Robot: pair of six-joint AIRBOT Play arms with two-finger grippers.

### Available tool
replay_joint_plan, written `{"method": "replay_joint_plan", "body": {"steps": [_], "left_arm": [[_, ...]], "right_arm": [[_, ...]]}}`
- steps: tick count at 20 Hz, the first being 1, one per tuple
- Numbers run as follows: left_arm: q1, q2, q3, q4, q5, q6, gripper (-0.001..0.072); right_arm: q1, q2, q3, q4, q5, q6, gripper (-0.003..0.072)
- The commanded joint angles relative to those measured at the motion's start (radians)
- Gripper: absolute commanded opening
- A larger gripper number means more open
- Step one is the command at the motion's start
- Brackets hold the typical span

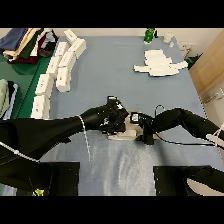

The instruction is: Fold the box.

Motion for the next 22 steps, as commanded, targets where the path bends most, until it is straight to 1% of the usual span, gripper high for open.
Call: {"method": "replay_joint_plan", "body": {"steps": [1,5,6,7,14,15,16,17,20,22], "left_arm": [[-0.011,0.001,0.001,0.033,-0.006,-0.004,0.0175],[-0.011,0.000,0.001,0.036,0.008,-0.020,0.0171],[-0.011,0.000,0.001,0.035,0.013,-0.021,0.0045],[-0.011,0.000,0.001,0.034,0.016,-0.021,0.0015],[-0.011,0.000,0.001,0.011,0.015,-0.020,0.0018],[-0.011,0.000,0.001,0.008,0.015,-0.018,0.0107],[-0.011,0.002,0.001,0.006,0.014,-0.019,0.0424],[-0.011,0.002,0.002,0.005,0.014,-0.019,0.0510],[-0.011,0.003,0.019,-0.001,0.008,-0.017,0.0511],[-0.009,0.013,0.045,-0.005,-0.034,0.000,0.0511]], "right_arm": [[0.001,0.000,0.000,0.000,0.000,-0.001,0.0504],[0.001,0.000,0.000,0.000,0.000,-0.001,0.0504],[0.001,0.000,0.000,0.000,0.000,-0.001,0.0504],[0.001,0.000,0.000,0.000,0.000,-0.001,0.0504],[0.001,0.000,0.000,0.000,0.000,-0.001,0.0504],[0.001,0.000,0.000,0.000,0.000,-0.001,0.0503],[0.001,0.000,0.000,0.000,0.000,-0.001,0.0504],[0.001,0.000,0.000,0.000,0.000,-0.001,0.0504],[0.001,0.000,0.000,0.000,0.000,-0.001,0.0504],[0.001,0.000,0.000,0.000,0.000,-0.001,0.0504]]}}
